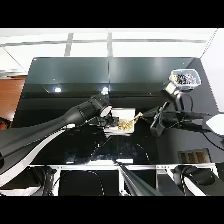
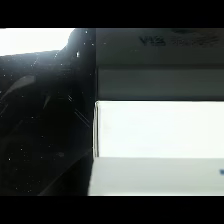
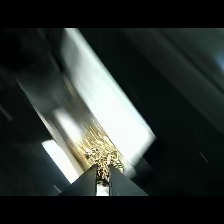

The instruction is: Fold the box and place the chain.

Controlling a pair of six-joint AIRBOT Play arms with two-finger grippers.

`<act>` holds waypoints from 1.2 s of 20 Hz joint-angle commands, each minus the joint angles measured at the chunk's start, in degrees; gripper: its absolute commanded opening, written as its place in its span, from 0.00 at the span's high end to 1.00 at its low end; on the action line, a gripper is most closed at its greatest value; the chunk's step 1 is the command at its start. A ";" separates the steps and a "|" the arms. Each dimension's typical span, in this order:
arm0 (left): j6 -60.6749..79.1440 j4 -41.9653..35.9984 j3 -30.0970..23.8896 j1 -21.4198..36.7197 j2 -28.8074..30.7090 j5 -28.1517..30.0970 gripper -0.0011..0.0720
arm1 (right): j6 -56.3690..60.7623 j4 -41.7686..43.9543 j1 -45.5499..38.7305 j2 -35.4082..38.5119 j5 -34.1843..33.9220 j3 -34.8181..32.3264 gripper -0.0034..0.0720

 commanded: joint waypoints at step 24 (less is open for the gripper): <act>0.04 0.07 -0.02 0.00 0.00 0.09 0.95 | 6.71 -15.32 -15.52 -5.66 -5.20 -0.76 0.46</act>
